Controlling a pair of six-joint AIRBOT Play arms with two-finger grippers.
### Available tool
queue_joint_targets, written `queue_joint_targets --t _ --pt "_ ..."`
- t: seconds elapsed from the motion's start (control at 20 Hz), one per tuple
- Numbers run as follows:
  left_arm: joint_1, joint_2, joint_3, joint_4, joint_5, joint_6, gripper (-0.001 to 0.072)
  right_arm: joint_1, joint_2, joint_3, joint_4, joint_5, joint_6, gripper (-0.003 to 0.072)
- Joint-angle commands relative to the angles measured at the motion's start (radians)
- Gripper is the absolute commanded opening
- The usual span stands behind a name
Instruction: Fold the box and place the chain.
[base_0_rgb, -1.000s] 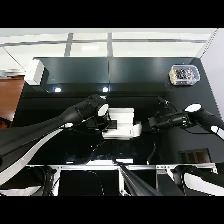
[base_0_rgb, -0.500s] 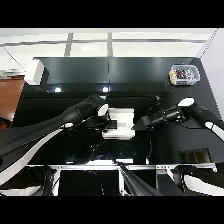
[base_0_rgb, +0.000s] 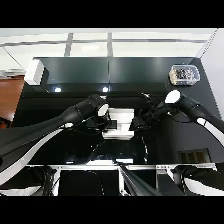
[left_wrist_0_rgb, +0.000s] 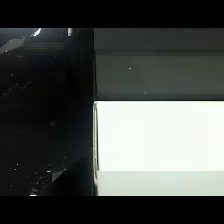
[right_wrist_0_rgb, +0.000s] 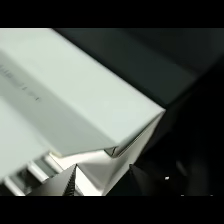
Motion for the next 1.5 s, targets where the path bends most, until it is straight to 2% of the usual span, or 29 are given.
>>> queue_joint_targets --t 0.0,0.15,0.2,0.35,0.55,0.7,0.75,0.85,0.9,1.15,1.25,1.35,1.4,1.45 --pt "0.000 0.000 0.001 0.000 0.000 0.000 0.0024 0.093 -0.001 0.043 -0.187 -0.074 0.197 0.0351" --pt "0.000 0.000 0.001 0.000 -0.001 0.000 0.0023 0.198 -0.005 0.077 -0.377 -0.118 0.385 0.0349" --pt "0.000 0.000 0.001 0.000 0.000 0.000 0.0023 0.233 -0.010 0.092 -0.431 -0.122 0.449 0.0284" --pt "0.000 0.000 0.001 0.000 0.000 0.000 0.0024 0.312 -0.031 0.122 -0.569 -0.115 0.667 0.0284" --pt "0.000 0.000 0.000 0.000 -0.001 0.000 0.0024 0.381 -0.062 0.130 -0.651 -0.125 0.906 0.0283" --pt "0.000 0.000 0.000 0.000 -0.001 0.000 0.0024 0.399 -0.067 0.130 -0.647 -0.123 0.956 0.0282" --pt "0.000 0.000 0.000 0.000 -0.002 0.000 0.0024 0.405 -0.067 0.130 -0.648 -0.123 0.961 0.0214" --pt "0.000 0.000 0.001 0.000 -0.001 0.000 0.0024 0.414 -0.067 0.130 -0.648 -0.123 0.962 0.0023" --pt "0.000 0.000 0.001 0.001 -0.001 0.000 0.0024 0.417 -0.067 0.130 -0.652 -0.125 0.980 0.0011" --pt "0.000 0.000 0.001 0.001 0.000 0.000 0.0024 0.417 -0.067 0.130 -0.652 -0.123 0.990 0.0015" --pt "0.000 0.000 0.001 0.000 0.000 0.000 0.0024 0.417 -0.067 0.131 -0.651 -0.124 0.989 0.0207" --pt "0.000 0.000 0.001 0.000 0.000 0.000 0.0024 0.417 -0.067 0.131 -0.650 -0.124 0.979 0.0198" --pt "0.000 0.000 0.000 0.001 0.000 0.000 0.0024 0.417 -0.067 0.131 -0.651 -0.123 0.978 0.0130" --pt "0.000 0.000 0.001 0.000 0.000 0.000 0.0024 0.417 -0.067 0.131 -0.651 -0.120 0.976 0.0010"
